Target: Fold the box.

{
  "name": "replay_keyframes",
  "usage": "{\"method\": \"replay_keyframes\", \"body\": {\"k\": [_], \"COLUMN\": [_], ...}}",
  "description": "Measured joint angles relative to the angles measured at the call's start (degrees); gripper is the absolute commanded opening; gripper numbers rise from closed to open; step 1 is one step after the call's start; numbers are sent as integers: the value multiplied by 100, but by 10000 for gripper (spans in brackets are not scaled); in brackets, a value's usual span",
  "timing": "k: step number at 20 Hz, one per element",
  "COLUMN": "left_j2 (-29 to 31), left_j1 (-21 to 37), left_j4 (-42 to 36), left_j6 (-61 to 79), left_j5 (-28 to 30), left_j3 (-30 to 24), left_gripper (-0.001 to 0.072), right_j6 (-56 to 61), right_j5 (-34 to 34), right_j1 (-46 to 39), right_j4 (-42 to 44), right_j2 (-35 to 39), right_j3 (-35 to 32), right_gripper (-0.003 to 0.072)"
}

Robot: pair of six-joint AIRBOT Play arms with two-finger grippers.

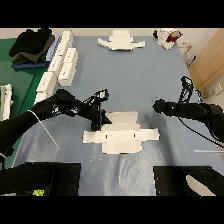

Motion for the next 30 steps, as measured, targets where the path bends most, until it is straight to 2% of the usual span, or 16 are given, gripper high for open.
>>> {"method": "replay_keyframes", "body": {"k": [14,18,24,26,30], "left_j2": [-197,-28,769,951,1266], "left_j1": [0,0,-363,-623,-1191], "left_j4": [98,103,39,-107,-992], "left_j6": [11,160,514,728,1670], "left_j5": [-87,-66,870,1368,2310], "left_j3": [-166,-170,-341,-632,-1305], "left_gripper": [13,9,8,8,10], "right_j6": [-2,-2,-2,0,-2], "right_j5": [-7,-7,-37,-42,-46], "right_j1": [0,0,0,0,9], "right_j4": [15,15,35,61,87], "right_j2": [0,0,0,0,0], "right_j3": [0,0,0,0,0], "right_gripper": [356,356,357,356,357]}}
